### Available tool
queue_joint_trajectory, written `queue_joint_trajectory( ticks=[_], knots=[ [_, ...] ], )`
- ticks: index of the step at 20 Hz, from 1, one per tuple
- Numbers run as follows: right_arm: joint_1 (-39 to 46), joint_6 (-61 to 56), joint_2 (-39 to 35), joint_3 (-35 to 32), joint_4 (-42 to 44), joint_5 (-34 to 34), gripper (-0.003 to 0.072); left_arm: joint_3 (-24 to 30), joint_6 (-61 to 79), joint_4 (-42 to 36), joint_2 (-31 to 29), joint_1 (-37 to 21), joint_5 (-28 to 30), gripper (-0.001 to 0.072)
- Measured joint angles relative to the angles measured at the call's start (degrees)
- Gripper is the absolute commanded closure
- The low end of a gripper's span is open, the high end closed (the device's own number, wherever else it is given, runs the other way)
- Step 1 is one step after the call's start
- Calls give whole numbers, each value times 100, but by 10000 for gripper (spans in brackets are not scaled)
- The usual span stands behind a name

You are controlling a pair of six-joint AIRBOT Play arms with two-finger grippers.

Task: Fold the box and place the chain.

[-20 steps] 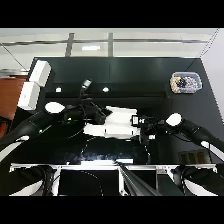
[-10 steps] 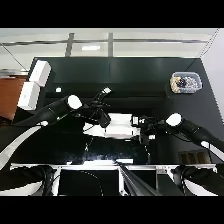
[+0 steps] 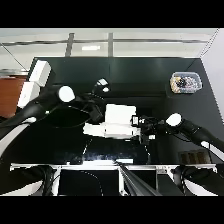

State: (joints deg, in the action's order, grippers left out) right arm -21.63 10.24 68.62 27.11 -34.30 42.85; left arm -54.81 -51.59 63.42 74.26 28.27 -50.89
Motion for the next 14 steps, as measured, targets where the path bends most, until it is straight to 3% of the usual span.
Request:
queue_joint_trajectory(
  ticks=[2,3,4,5,9,14],
  knots=[
    [0,-2,0,0,0,0,214,345,308,-175,-433,-282,-57,677],
    [0,-2,0,0,0,-2,215,553,717,-474,-627,-426,-44,561],
    [0,-2,0,0,2,-2,215,789,1213,-791,-789,-557,-63,247],
    [0,-2,0,0,2,-2,215,986,1709,-1091,-907,-634,-61,-7],
    [0,-2,0,0,2,-7,215,1556,3698,-1464,-1019,-573,-55,10],
    [0,-2,0,0,4,-7,214,1749,4830,-1753,-688,-341,116,34]
  ],
)
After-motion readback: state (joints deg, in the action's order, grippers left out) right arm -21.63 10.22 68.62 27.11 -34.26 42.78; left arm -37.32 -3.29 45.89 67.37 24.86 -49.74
